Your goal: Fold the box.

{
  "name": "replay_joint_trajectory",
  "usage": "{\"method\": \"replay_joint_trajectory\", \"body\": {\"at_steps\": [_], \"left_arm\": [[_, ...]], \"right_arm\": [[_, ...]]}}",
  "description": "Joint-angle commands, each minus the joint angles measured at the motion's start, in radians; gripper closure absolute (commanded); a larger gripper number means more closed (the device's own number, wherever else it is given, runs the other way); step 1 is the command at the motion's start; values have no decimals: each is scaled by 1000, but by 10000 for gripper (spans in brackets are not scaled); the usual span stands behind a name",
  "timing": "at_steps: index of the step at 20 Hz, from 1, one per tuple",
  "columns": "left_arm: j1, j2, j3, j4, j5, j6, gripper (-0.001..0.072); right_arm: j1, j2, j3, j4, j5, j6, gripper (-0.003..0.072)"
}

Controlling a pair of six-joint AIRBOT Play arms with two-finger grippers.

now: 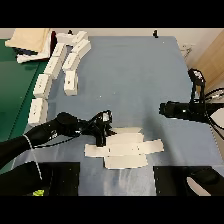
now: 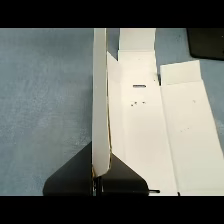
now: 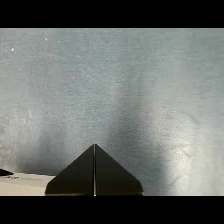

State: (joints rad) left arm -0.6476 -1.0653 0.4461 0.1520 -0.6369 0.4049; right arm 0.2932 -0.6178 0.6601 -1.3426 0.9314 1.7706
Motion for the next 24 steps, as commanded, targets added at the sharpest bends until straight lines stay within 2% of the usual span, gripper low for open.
{"method": "replay_joint_trajectory", "body": {"at_steps": [1,4,8,13,17,24], "left_arm": [[-1,6,-1,5,-17,6,695],[0,53,32,5,51,113,696],[-5,105,50,-25,72,212,699],[-142,106,4,-43,201,264,700],[-175,101,-63,-109,213,259,700],[-175,61,-98,-157,227,249,698]], "right_arm": [[1,0,1,0,1,-3,680],[2,0,1,1,0,-3,680],[1,0,1,1,-3,-3,680],[2,0,1,10,-28,-3,680],[2,0,1,15,-28,-3,680],[46,0,1,14,-28,-10,680]]}}
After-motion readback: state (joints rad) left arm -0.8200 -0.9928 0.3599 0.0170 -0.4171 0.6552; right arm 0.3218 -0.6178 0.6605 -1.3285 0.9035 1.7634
